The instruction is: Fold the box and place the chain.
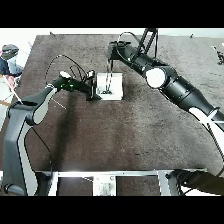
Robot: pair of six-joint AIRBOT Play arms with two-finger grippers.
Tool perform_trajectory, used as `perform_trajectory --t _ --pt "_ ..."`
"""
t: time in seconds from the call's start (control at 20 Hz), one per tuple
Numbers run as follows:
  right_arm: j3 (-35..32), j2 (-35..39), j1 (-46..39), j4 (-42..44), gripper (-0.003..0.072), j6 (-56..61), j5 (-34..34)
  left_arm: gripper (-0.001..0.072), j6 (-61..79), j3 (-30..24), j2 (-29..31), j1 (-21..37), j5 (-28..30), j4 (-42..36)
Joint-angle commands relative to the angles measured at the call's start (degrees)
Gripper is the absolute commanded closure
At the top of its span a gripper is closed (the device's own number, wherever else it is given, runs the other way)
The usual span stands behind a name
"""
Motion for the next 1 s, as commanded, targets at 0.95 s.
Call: perform_trajectory --t 0.95 --pt "14.93 -23.65 -25.7 47.54 0.0595 -72.13 43.41 0.0469 0.0 0.0 0.02 0.02 0.0 0.0"
